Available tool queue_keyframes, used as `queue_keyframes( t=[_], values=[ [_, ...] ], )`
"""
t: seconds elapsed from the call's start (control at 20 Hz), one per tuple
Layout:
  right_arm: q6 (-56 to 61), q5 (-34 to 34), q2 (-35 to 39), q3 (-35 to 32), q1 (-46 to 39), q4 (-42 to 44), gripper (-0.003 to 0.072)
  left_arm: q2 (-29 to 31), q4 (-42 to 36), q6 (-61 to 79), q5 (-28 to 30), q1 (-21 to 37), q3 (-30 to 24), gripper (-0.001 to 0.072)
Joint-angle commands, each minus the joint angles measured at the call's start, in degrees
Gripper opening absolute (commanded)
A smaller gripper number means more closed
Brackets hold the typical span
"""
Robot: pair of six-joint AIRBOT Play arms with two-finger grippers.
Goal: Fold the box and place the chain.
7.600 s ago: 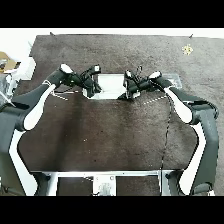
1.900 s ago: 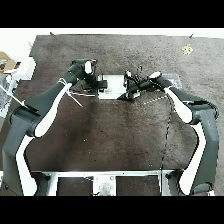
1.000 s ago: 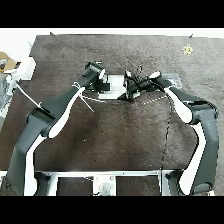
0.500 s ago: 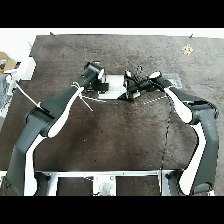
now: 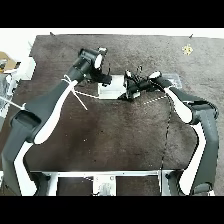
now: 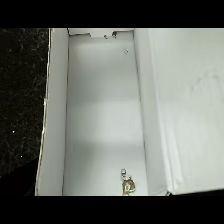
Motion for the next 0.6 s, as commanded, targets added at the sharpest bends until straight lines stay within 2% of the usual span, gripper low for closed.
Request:
queue_keyframes(
  t=[0.0,0.1,0.2,0.4,0.55],
  values=[
    [0.04,0.00,0.02,0.04,0.07,0.02,0.0439,3.04,0.87,15.89,1.68,0.26,-0.02,0.0538],
    [0.04,-0.02,0.02,0.04,0.07,0.00,0.0439,3.04,-3.82,23.15,1.64,2.25,-0.59,0.0538],
    [0.04,0.00,0.02,0.04,0.07,0.02,0.0439,3.04,-12.90,32.44,2.60,6.40,-1.64,0.0539],
    [0.04,0.00,0.02,0.04,0.07,0.00,0.0439,3.04,-37.90,58.93,3.82,16.63,-4.87,0.0539],
    [0.04,0.00,0.02,0.04,0.07,0.00,0.0439,2.89,-56.54,78.51,1.53,24.17,-10.45,0.0538]
  ],
)
